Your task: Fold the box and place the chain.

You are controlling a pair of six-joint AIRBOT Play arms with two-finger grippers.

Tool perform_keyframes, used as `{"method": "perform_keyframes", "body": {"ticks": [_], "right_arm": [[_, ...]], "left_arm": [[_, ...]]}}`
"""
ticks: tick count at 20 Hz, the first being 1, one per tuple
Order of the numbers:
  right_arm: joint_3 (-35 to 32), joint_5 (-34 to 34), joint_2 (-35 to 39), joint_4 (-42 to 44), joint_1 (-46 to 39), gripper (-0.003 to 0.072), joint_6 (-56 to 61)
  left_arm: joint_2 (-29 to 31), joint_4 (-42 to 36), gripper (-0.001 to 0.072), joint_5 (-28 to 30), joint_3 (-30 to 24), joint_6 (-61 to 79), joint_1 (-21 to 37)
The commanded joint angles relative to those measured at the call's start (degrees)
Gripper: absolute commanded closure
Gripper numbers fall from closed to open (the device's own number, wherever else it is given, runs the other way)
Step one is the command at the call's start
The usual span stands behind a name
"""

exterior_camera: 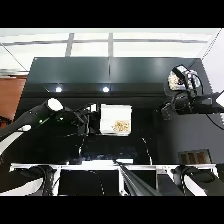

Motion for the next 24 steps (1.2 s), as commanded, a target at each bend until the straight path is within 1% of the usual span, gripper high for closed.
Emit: {"method": "perform_keyframes", "body": {"ticks": [1, 7, 10, 13, 16, 21, 22, 24], "right_arm": [[0.0, -0.2, 0.0, -0.8, 0.0, 0.0419, 0.0], [0.0, -1.9, 0.0, -2.3, 0.0, 0.0419, 0.0], [0.0, -1.7, 0.0, -2.3, 0.0, 0.0419, 0.0], [0.0, -0.3, 0.0, -2.3, 0.0, 0.0419, 0.0], [0.0, 0.7, 0.0, -2.3, 0.0, 0.0419, 0.0], [0.0, 0.0, 0.0, -2.3, 0.0, 0.0419, 0.0], [0.0, -0.4, 0.0, -2.3, 0.0, 0.0419, 0.0], [0.0, -1.0, 0.0, -2.3, 0.0, 0.0419, 0.0]], "left_arm": [[-2.2, -0.8, -0.0001, 0.2, 1.2, 1.8, -0.6], [-2.4, -0.8, 0.0000, 3.1, 1.2, 1.9, -3.9], [-3.3, -2.9, 0.0000, 4.6, 1.2, 1.9, -4.9], [-4.1, -5.4, 0.0000, 4.6, 1.3, 1.3, -4.9], [-4.1, -5.4, 0.0001, 4.6, 1.3, 1.4, -4.9], [-4.1, -5.4, 0.0003, 4.5, 1.3, 1.5, -5.7], [-4.1, -5.2, 0.0027, 4.7, 1.3, 1.5, -6.4], [-4.1, -5.0, 0.0117, 4.7, 1.3, 1.5, -7.3]]}}
